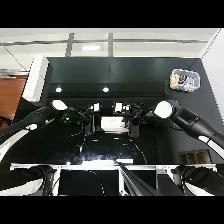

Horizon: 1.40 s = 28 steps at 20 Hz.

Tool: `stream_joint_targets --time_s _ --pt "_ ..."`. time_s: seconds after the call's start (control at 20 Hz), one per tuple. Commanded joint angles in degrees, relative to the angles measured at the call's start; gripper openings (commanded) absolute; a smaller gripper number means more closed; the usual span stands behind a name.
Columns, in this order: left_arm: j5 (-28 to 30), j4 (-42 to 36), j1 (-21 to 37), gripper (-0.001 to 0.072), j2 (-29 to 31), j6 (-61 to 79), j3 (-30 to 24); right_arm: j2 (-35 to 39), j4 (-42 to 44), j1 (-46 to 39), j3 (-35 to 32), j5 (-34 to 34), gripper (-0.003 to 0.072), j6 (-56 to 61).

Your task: Fold the box and place the chain.

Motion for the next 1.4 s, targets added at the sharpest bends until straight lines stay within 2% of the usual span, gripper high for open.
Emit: stream_joint_targets --time_s 0.0,0.25,0.4,0.45,0.5,0.55,0.7,0.75,0.85,1.1,1.35 --pt "0.07 -0.02 -0.02 0.0479 -0.04 -0.02 0.02 1.18 -0.24 -0.11 0.02 0.13 0.0201 1.22" --pt "0.07 -0.02 -0.02 0.0479 -0.04 -0.02 0.02 5.2 -0.26 -1.53 0.02 2.08 0.0201 5.44" --pt "0.07 -0.02 -0.02 0.0479 -0.04 -0.02 0.02 7.43 -0.11 -4.61 0.02 4.13 0.0194 18.73" --pt "0.07 -0.02 -0.02 0.0479 -0.04 -0.02 0.02 7.5 -0.09 -6.75 0.0 5.68 0.0013 25.46" --pt "0.07 -0.02 -0.02 0.0479 -0.04 -0.02 0.02 7.5 0.24 -8.85 -0.42 7.04 0.0018 29.97" --pt "0.07 -0.02 -0.02 0.0479 -0.04 -0.02 0.02 7.5 3.56 -11.19 -1.33 8.0 0.0018 32.24" --pt "0.07 -0.02 -0.02 0.0479 -0.04 -0.02 0.02 6.34 27.45 -15.82 -5.46 8.07 0.001 30.97" --pt "0.09 -0.02 -0.02 0.0478 -0.04 -0.02 0.02 5.01 32.11 -15.58 -5.86 8.09 0.0011 30.99" --pt "0.09 -0.02 -0.02 0.0478 -0.04 -0.02 0.02 1.44 35.23 -14.16 -5.86 7.87 0.0013 31.43" --pt "0.07 -0.02 -0.02 0.0479 -0.04 -0.02 0.02 -7.21 35.28 -11.67 -5.86 4.7 0.0016 32.04" --pt "0.07 -0.02 -0.02 0.0481 -0.04 -0.02 0.02 -9.05 29.05 -11.28 -5.86 1.36 0.0017 36.79"
